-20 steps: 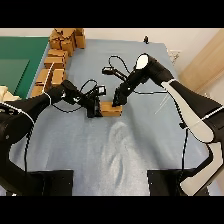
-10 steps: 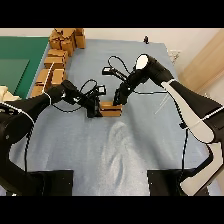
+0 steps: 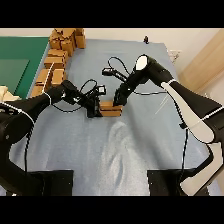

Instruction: Fold the box.

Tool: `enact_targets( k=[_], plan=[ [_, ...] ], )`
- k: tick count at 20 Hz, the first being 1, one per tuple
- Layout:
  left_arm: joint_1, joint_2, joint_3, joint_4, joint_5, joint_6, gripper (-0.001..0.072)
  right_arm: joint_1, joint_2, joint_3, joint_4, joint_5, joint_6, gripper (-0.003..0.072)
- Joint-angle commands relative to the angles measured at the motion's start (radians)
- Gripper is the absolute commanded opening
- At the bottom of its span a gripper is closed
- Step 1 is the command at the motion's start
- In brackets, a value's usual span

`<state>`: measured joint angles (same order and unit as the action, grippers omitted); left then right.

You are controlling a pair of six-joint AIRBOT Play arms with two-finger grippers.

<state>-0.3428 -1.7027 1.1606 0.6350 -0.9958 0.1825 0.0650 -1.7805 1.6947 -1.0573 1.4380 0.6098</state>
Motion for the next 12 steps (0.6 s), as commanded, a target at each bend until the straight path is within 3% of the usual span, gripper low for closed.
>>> enact_targets(
  k=[1, 12],
  plan=[
    [0.0, 0.0, 0.0, 0.001, 0.001, 0.001, 0.0397, 0.0, -0.001, -0.027, -0.003, 0.002, 0.001, 0.0082],
    [0.0, 0.0, 0.0, 0.001, 0.002, 0.003, 0.0397, 0.018, -0.003, -0.074, -0.032, 0.001, 0.001, 0.0084]
  ],
)
